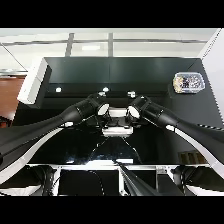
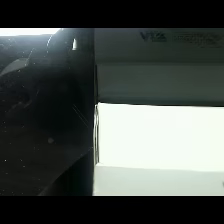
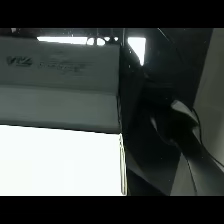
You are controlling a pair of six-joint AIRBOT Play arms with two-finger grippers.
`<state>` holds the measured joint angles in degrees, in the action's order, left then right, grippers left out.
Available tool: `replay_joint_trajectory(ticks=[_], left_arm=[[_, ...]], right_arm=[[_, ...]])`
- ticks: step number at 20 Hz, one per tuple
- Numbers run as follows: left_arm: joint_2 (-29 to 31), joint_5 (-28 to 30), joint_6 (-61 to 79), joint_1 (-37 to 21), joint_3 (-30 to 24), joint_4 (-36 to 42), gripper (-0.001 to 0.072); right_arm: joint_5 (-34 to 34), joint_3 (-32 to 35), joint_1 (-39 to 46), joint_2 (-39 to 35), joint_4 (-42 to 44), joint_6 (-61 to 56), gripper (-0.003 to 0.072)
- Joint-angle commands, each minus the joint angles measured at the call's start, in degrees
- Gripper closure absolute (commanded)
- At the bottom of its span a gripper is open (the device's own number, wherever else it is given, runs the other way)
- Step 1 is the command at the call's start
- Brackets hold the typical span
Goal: Fold the box and place the chain.
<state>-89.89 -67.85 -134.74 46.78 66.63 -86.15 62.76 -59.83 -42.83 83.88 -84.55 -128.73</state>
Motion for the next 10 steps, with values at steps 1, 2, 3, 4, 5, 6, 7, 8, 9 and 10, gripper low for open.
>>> replay_joint_trajectory(ticks=[1, 2, 3, 4, 5, 6, 7, 8, 9, 10], left_arm=[[0.0, 0.1, -0.1, 0.0, 0.0, 0.1, 0.0682], [0.0, 0.1, -0.1, 0.0, 0.0, 0.1, 0.0682], [0.0, 0.1, -0.1, 0.0, 0.0, 0.1, 0.0682], [0.0, 0.1, -0.1, 0.0, 0.0, 0.1, 0.0682], [0.0, 0.0, -0.1, 0.0, 0.0, 0.1, 0.0682], [0.0, -0.2, -0.1, 0.0, 0.0, 0.1, 0.0682], [0.0, -0.2, -0.1, 0.0, 0.0, 0.1, 0.0683], [0.0, -0.2, -0.1, 0.0, 0.0, 0.1, 0.0682], [0.0, -0.2, -0.1, 0.0, 0.0, 0.1, 0.0682], [0.0, -0.2, -0.1, 0.0, 0.0, 0.1, 0.0682]], right_arm=[[0.2, 0.0, 0.0, 0.0, 0.1, 0.0, 0.0668], [0.2, 0.0, -0.1, 0.0, 0.1, 0.0, 0.0667], [0.3, 0.0, -0.1, 0.0, 0.1, 0.1, 0.0667], [0.5, 0.0, 0.0, -0.1, 0.1, 0.5, 0.0667], [1.0, 0.0, 0.0, -0.2, 0.0, 1.0, 0.0664], [1.5, 0.0, 0.0, -0.5, -0.6, 1.0, 0.0563], [2.4, 0.0, 0.1, -1.2, -1.7, 1.0, 0.0401], [3.3, 0.0, 0.1, -2.3, -3.4, 1.0, 0.0399], [4.0, 0.0, 0.1, -3.8, -4.8, 1.0, 0.0399], [4.4, 0.0, 0.1, -6.0, -5.8, 1.8, 0.0399]])
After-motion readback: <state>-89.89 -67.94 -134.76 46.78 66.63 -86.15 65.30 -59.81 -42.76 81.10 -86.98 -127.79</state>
